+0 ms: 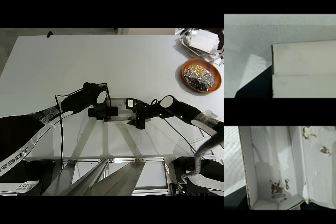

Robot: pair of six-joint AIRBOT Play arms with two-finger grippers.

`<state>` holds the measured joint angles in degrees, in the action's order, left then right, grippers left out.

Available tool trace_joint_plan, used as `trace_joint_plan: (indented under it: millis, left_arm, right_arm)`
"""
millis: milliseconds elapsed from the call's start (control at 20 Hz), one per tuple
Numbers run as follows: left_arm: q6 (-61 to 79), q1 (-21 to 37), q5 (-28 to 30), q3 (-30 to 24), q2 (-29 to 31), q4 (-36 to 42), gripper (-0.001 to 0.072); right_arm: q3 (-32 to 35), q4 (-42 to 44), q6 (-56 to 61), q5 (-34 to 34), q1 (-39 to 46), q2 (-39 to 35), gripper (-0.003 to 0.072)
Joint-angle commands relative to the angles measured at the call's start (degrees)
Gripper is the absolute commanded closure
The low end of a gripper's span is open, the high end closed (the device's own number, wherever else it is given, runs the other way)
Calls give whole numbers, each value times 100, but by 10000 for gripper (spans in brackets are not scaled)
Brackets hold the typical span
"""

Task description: Fold the box and place the chain.

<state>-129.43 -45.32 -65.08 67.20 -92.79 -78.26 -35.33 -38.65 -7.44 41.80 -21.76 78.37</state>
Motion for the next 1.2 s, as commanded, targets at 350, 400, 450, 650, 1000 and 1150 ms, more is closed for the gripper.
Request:
trace_joint_plan:
  millis: [350, 400, 450, 650, 1000, 1150]
  left_arm:
    - [-109, -122, 9, 2, -168, -107, 702]
    - [-109, -120, 7, 2, -168, -105, 702]
    - [-109, -122, -31, 2, -168, -107, 702]
    - [-83, -120, -42, 2, -146, -76, 573]
    - [837, 341, -686, 0, 623, -127, 180]
    - [2105, 758, -920, -2, 1104, -125, 179]
  right_arm:
    - [-2, 4, 7, 0, -2, -2, 283]
    - [-2, 4, 7, 0, -2, -2, 283]
    - [-2, 4, 7, 0, -4, -2, 283]
    - [-2, 4, 7, -2, -2, -2, 283]
    - [-2, 4, 7, 0, -2, -2, 283]
    - [-2, 4, 7, 0, -2, -2, 283]
